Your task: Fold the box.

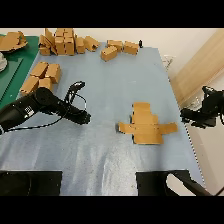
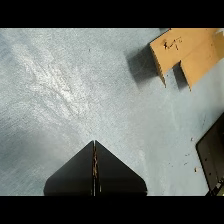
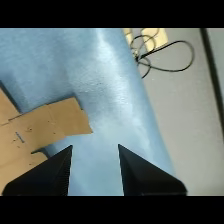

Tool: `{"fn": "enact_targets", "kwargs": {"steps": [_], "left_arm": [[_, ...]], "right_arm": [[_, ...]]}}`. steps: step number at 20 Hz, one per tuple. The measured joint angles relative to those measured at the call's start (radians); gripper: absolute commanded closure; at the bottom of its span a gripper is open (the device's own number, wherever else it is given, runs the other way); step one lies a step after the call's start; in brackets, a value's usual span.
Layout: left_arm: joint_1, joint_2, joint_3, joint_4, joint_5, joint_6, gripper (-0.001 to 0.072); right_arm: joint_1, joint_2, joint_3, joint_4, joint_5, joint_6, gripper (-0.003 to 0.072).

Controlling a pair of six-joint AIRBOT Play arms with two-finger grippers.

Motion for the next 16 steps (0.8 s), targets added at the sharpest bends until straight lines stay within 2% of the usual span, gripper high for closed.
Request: {"fn": "enact_targets", "kwargs": {"steps": [6,13,15,16], "left_arm": [[0.000,-0.001,0.000,0.000,0.001,0.000,0.0699],[0.000,-0.001,0.000,0.000,0.001,0.000,0.0698],[0.000,-0.001,0.000,0.000,0.001,0.000,0.0699],[0.000,-0.001,0.000,0.000,0.001,0.000,0.0699]], "right_arm": [[-0.127,-0.133,0.004,0.224,0.024,-0.169,0.0226],[-0.170,-0.283,0.005,0.319,0.000,-0.281,0.0231],[-0.171,-0.299,0.005,0.376,-0.046,-0.324,0.0265],[-0.166,-0.304,0.005,0.410,-0.063,-0.342,0.0381]]}}
